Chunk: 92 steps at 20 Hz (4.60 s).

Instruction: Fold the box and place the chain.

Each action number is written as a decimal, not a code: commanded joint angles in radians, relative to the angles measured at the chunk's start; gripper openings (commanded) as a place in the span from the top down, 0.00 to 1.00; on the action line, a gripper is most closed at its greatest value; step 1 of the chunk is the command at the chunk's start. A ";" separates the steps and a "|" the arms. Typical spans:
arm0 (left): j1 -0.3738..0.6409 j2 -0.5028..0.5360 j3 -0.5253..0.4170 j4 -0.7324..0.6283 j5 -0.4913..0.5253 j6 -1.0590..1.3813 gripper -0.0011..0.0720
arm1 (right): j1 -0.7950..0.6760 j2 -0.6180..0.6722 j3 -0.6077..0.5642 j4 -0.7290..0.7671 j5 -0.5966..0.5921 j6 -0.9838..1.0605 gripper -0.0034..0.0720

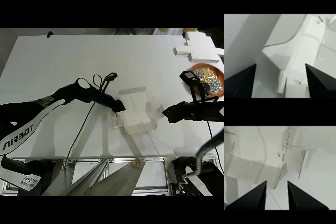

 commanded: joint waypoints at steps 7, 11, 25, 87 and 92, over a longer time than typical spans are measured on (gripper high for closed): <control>-0.031 -0.051 0.002 -0.186 0.010 0.177 0.19 | 0.000 -0.001 0.000 -0.003 0.004 0.000 0.58; -0.042 -0.051 0.002 -0.175 0.011 0.263 0.67 | 0.000 -0.001 0.000 -0.004 0.005 0.000 0.58; -0.041 0.221 -0.002 0.294 -0.088 0.622 0.99 | 0.000 0.146 0.001 -0.051 0.006 0.013 0.64; -0.072 0.130 -0.100 0.128 0.049 0.896 0.97 | 0.000 0.155 0.001 -0.055 0.037 0.018 0.64; -0.072 0.130 -0.100 0.128 0.048 0.896 0.97 | 0.001 0.155 0.001 -0.055 0.056 0.018 0.64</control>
